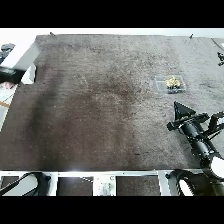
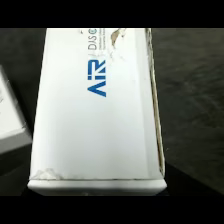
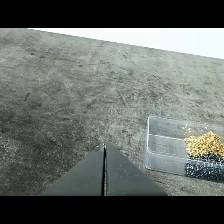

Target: Fold the box and place the chain.

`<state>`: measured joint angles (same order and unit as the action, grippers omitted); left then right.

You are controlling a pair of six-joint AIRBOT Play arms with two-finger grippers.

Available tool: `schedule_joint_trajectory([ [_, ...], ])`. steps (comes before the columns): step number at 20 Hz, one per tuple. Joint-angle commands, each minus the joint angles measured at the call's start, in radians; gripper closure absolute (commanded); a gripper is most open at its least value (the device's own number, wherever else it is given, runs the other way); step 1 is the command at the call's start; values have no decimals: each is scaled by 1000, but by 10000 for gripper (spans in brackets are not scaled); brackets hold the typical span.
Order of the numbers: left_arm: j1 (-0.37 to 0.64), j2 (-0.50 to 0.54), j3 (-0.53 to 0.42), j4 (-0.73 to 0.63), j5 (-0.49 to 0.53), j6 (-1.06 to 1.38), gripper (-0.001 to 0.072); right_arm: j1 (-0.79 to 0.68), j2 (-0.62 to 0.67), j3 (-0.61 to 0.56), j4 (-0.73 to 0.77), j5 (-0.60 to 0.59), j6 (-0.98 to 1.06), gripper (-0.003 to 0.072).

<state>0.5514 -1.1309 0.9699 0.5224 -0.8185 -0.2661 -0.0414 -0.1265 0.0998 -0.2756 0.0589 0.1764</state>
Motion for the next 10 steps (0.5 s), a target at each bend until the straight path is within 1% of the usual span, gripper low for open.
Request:
schedule_joint_trajectory([
  [1,165,78,-148,91,40,-108,704,1,0,-1,0,0,0,699],
  [2,187,78,-167,127,48,-111,704,1,0,-1,0,0,0,698],
  [4,192,77,-199,197,105,-128,704,1,0,-1,0,0,0,699],
  [6,192,77,-247,245,208,-185,704,1,0,-1,0,0,0,699],
  [7,192,77,-277,252,262,-209,704,1,0,-1,0,0,0,699],
  [8,192,77,-301,253,296,-206,704,1,0,-1,0,0,0,698],
  [10,192,58,-331,259,302,-181,704,1,0,-1,0,0,0,698],
])
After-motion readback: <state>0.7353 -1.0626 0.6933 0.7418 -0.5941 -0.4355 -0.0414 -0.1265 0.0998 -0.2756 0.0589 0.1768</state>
